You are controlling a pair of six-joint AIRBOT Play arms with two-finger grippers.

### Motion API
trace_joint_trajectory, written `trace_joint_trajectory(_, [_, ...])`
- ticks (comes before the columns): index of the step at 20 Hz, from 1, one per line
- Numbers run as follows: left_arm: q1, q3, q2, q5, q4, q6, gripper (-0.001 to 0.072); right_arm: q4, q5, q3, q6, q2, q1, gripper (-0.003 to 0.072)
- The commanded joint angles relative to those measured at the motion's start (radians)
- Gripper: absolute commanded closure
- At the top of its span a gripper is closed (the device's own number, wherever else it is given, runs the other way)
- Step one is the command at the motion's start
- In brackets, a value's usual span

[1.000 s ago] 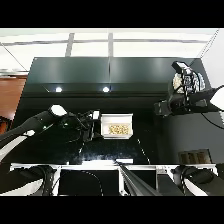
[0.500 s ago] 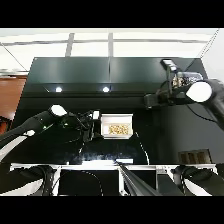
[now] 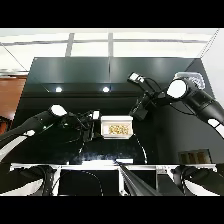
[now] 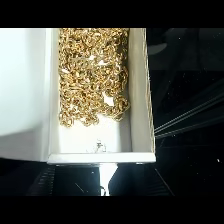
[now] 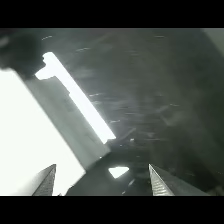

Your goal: Fold the box and place the chain.

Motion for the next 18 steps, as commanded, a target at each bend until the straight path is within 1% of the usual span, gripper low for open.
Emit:
trace_joint_trajectory(1, [0.0, 0.001, -0.001, 0.0, 0.0, 0.0, 0.0433, 0.106, 0.154, 0.013, -0.201, -0.004, 0.008, 0.0004])
trace_joint_trajectory(4, [0.0, 0.001, -0.001, 0.0, 0.0, 0.0, 0.0433, 0.112, 0.158, 0.013, -0.201, -0.005, 0.011, 0.0004])
trace_joint_trajectory(7, [0.0, 0.001, -0.001, 0.0, 0.0, 0.0, 0.0433, 0.145, 0.205, 0.01, -0.201, -0.005, 0.014, 0.0003])
trace_joint_trajectory(9, [0.0, 0.001, -0.001, 0.0, 0.0, 0.0, 0.0433, 0.146, 0.208, 0.003, -0.201, -0.005, 0.034, 0.0004])
trace_joint_trajectory(13, [0.0, 0.001, -0.001, 0.0, 0.0, 0.0, 0.0433, 0.126, 0.164, -0.021, -0.229, -0.008, 0.093, 0.0004])
trace_joint_trajectory(16, [0.0, 0.001, -0.001, 0.0, 0.0, 0.0, 0.0433, 0.132, 0.12, -0.022, -0.231, -0.008, 0.104, 0.0004])
trace_joint_trajectory(18, [0.0, 0.001, -0.001, 0.0, 0.0, 0.0, 0.0433, 0.135, 0.121, -0.021, -0.23, -0.008, 0.103, 0.0004])
